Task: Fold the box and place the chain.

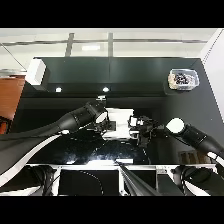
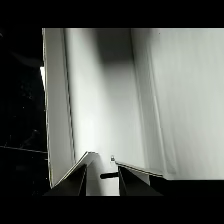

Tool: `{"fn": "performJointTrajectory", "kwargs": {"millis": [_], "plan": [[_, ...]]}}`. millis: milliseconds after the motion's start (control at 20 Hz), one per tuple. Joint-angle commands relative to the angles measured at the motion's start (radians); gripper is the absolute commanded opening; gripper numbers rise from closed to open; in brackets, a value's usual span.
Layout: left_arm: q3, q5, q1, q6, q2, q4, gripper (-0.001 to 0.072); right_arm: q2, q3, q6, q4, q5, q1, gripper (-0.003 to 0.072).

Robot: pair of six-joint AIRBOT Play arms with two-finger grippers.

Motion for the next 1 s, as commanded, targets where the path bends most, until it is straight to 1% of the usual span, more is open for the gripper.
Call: {"fn": "performJointTrajectory", "kwargs": {"millis": [0, 400, 450, 500, 550, 600, 650, 700, 750, 800, 850, 900, 950], "plan": [[0.0, 0.003, 0.0, -0.001, 0.0, -0.002, 0.0029, -0.014, 0.0, 0.002, 0.024, -0.009, 0.002, 0.0241], [0.0, 0.003, 0.0, -0.001, 0.0, -0.002, 0.0029, -0.015, 0.0, 0.002, 0.024, -0.016, 0.002, 0.0241], [0.0, 0.003, 0.0, -0.001, 0.0, -0.002, 0.0029, -0.015, 0.0, 0.002, 0.027, -0.017, 0.002, 0.0253], [0.0, 0.003, 0.0, -0.001, 0.0, -0.002, 0.0029, -0.015, 0.0, 0.004, 0.041, -0.024, 0.002, 0.0399], [0.0, 0.003, 0.0, -0.001, 0.0, -0.002, 0.0029, -0.015, 0.0, 0.003, 0.057, -0.033, 0.002, 0.0455], [0.0, 0.003, 0.0, -0.001, 0.0, -0.002, 0.0029, -0.015, 0.0, 0.003, 0.06, -0.039, 0.002, 0.0287], [0.0, 0.003, 0.0, -0.001, 0.0, -0.002, 0.0029, -0.015, 0.0, 0.003, 0.06, -0.039, 0.002, 0.0237], [0.0, 0.003, 0.0, -0.001, 0.0, -0.002, 0.0029, -0.015, 0.0, 0.004, 0.061, -0.039, 0.002, 0.0414], [0.0, 0.003, 0.0, -0.001, 0.0, -0.002, 0.0029, -0.015, 0.0, 0.004, 0.06, -0.039, 0.002, 0.0383], [0.0, 0.003, 0.0, -0.001, 0.0, -0.002, 0.0029, -0.015, 0.0, 0.004, 0.057, -0.039, 0.001, 0.0174], [0.0, 0.003, 0.0, -0.001, 0.0, -0.002, 0.0029, -0.015, 0.0, 0.005, 0.052, -0.04, -0.001, 0.0135], [0.0, 0.003, 0.0, -0.001, 0.0, -0.002, 0.0029, -0.01, 0.001, 0.039, 0.044, -0.04, -0.011, 0.007], [0.0, 0.003, 0.0, -0.001, 0.0, -0.002, 0.003, 0.003, 0.001, 0.121, 0.029, -0.031, -0.034, 0.0064]]}}
